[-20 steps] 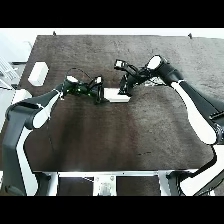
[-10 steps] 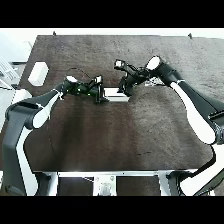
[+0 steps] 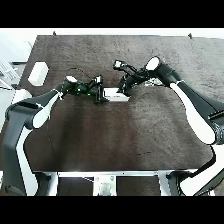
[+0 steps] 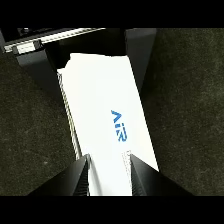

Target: Fold the box and place the chain.

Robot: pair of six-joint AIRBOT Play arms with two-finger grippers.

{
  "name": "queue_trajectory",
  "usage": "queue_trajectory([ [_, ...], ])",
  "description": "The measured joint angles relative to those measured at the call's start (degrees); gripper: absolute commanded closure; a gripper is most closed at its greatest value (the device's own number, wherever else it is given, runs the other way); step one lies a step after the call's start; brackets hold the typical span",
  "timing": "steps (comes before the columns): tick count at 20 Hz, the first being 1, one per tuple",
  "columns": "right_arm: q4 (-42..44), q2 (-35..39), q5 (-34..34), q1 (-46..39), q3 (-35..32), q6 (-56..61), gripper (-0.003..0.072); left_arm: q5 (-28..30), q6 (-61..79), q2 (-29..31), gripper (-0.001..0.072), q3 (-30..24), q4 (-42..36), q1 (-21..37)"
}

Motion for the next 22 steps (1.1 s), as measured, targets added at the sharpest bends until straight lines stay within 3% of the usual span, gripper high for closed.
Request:
queue_trajectory([
  [9, 1.42, 0.07, -3.65, 1.70, -4.55, 0.11, 0.0380, -0.04, -0.04, -0.04, 0.0420, 0.00, 0.04, 0.00],
  [10, 1.79, 0.07, -3.98, 1.81, -5.09, 0.11, 0.0369, -0.04, -0.07, -0.04, 0.0420, 0.00, 0.04, 0.00],
  [12, 2.58, 0.00, -4.37, 1.88, -5.90, 0.22, 0.0259, -0.09, 0.07, -0.04, 0.0420, 0.00, 0.07, 0.00],
  [22, 12.87, -0.11, -4.68, -0.55, -6.75, -1.99, 0.0257, -1.14, 0.35, -0.02, 0.0420, 0.02, 0.20, -0.09],
])
